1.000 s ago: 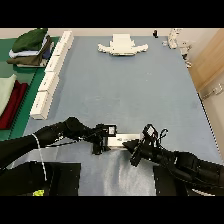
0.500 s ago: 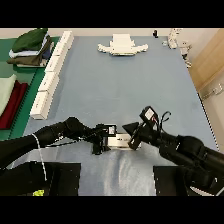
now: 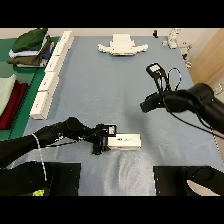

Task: Fold the box.

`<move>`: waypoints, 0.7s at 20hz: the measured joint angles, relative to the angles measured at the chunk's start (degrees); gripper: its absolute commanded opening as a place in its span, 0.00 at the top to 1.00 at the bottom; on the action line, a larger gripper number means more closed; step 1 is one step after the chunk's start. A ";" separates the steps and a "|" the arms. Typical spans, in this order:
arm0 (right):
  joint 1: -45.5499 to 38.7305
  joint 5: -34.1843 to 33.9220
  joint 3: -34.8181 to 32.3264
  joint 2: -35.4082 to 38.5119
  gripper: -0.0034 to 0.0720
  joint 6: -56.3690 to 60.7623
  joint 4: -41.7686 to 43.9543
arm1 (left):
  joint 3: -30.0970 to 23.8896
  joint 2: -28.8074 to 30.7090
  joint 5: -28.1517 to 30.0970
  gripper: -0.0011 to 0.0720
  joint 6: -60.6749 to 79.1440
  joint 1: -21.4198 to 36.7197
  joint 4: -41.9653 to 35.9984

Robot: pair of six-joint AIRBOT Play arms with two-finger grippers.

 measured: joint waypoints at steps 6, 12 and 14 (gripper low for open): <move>-5.18 -12.09 6.49 -10.62 0.94 6.54 -1.05 | 0.00 0.00 0.00 0.29 0.00 0.00 0.00; -5.95 -15.04 7.50 -12.87 0.94 7.89 -0.50 | 0.11 0.00 0.00 0.29 -0.55 0.00 0.00; -6.08 -15.32 7.56 -13.07 0.94 8.00 -0.46 | 0.59 0.39 -0.37 0.29 -4.15 0.00 0.44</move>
